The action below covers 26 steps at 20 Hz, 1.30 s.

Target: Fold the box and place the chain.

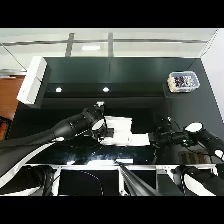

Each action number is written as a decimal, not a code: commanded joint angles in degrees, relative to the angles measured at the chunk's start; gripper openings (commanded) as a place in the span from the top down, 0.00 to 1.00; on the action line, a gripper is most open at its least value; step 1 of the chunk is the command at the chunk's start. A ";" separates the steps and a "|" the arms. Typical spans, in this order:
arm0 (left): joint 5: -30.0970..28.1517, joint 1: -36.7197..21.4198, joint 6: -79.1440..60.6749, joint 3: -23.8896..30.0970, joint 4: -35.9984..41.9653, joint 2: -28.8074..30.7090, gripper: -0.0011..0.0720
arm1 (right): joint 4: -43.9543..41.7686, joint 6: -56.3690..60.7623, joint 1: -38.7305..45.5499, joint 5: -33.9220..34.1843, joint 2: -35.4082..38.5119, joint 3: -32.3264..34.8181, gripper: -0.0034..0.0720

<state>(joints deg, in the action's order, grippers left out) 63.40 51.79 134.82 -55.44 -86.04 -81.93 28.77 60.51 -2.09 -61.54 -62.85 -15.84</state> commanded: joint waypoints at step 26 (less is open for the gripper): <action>-0.11 0.02 -0.02 -0.02 -0.04 0.00 0.95 | 24.02 43.36 -31.87 17.09 -1.03 -19.56 0.32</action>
<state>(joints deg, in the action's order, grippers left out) 63.31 51.79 134.80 -55.44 -86.06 -81.93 44.12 92.36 -30.24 -46.74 -63.92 -32.91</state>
